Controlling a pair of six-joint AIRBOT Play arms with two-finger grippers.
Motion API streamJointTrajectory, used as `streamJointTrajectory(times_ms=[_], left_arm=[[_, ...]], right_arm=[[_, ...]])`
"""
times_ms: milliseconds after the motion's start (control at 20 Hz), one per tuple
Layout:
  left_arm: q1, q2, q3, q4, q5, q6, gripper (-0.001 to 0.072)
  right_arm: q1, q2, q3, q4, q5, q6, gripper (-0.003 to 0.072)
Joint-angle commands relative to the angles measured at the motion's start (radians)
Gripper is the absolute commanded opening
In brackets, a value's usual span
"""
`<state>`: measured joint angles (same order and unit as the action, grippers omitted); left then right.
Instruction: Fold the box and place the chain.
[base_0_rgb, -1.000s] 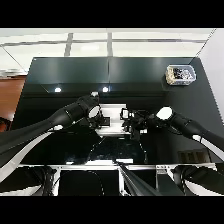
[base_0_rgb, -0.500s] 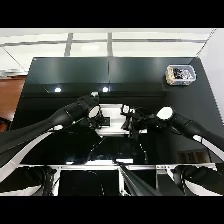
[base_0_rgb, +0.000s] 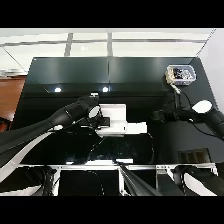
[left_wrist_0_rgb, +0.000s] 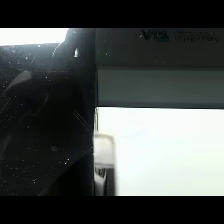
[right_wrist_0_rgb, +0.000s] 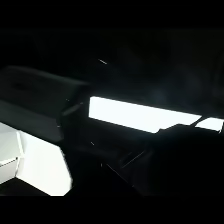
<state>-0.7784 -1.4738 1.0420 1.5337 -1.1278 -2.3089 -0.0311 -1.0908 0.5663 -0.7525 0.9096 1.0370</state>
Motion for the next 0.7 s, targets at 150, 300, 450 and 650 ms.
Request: streamJointTrajectory(times_ms=[150,300,450,650], left_arm=[[0.000,-0.001,-0.001,0.000,0.000,0.002,0.0025],[0.000,-0.001,-0.001,0.000,-0.002,0.002,0.0025],[0.000,-0.001,-0.001,0.000,0.001,0.002,0.0025],[0.000,-0.001,-0.001,-0.001,0.001,0.002,0.0025]], right_arm=[[-0.016,-0.109,-0.079,0.124,0.135,0.085,0.0012],[0.121,-0.167,-0.079,0.263,0.071,0.033,0.0012],[0.216,-0.173,-0.075,0.370,0.049,-0.036,0.0013],[0.210,-0.172,-0.029,0.377,0.110,-0.052,0.0271]])
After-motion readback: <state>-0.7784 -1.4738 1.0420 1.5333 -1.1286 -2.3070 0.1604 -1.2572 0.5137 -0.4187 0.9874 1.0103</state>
